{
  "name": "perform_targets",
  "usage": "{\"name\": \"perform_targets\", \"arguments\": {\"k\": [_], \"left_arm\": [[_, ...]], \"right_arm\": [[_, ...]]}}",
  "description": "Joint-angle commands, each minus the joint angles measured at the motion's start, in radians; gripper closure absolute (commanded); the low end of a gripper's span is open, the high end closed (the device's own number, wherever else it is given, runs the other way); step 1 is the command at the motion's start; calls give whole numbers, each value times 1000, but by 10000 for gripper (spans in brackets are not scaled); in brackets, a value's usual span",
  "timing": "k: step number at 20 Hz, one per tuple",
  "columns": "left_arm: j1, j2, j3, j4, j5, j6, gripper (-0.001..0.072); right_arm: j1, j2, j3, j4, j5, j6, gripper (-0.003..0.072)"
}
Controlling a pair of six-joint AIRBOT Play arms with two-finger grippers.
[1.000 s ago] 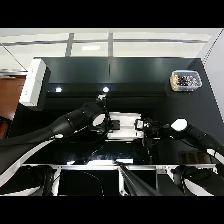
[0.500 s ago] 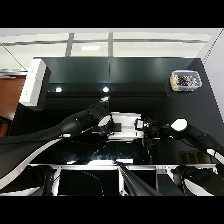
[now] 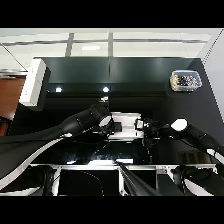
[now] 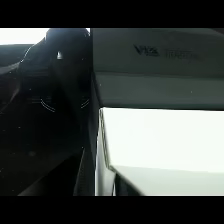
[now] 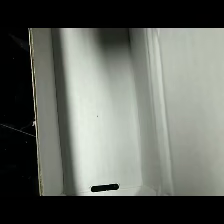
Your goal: Fold the box and place the chain.
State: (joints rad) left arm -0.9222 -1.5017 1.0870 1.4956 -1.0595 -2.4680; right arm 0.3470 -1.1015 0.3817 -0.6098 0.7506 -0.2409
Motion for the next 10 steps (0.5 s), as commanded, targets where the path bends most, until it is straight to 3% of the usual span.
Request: {"name": "perform_targets", "arguments": {"k": [1, 10], "left_arm": [[-1, -7, 1, -5, 4, -2, 483], [-1, -23, 1, -12, 8, -2, 483]], "right_arm": [[0, 0, 0, 0, 0, 0, 222], [0, 0, 0, 0, 0, 0, 222]]}}
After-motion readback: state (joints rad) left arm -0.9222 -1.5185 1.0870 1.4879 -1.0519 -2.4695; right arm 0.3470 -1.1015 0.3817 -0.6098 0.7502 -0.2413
